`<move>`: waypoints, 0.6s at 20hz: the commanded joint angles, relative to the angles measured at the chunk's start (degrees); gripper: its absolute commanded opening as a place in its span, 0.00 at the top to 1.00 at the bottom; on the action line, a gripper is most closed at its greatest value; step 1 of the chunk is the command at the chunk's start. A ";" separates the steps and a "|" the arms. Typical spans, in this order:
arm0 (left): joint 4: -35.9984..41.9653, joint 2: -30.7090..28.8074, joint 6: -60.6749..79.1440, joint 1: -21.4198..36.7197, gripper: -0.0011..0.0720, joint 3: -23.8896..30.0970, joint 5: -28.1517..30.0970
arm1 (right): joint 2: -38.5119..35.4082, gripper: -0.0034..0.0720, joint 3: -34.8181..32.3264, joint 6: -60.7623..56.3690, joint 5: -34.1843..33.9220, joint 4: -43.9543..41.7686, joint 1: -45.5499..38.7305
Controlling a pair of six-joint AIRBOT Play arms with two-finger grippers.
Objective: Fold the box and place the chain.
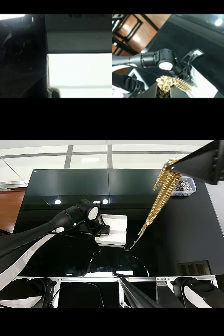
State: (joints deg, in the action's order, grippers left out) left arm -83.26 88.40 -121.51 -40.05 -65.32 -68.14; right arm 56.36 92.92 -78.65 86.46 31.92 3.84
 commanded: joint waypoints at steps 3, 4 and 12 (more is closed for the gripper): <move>0.00 -0.02 0.02 0.04 0.95 -0.04 -0.04 | 0.17 0.93 -3.96 1.16 -6.67 -0.44 4.92; 0.00 -0.02 0.02 0.04 0.95 -0.04 -0.04 | 0.17 0.93 -3.96 1.16 -7.85 -0.52 5.66; 0.00 -0.02 0.02 0.04 0.95 -0.04 -0.04 | 0.83 0.93 -7.91 1.18 -12.07 -0.26 11.74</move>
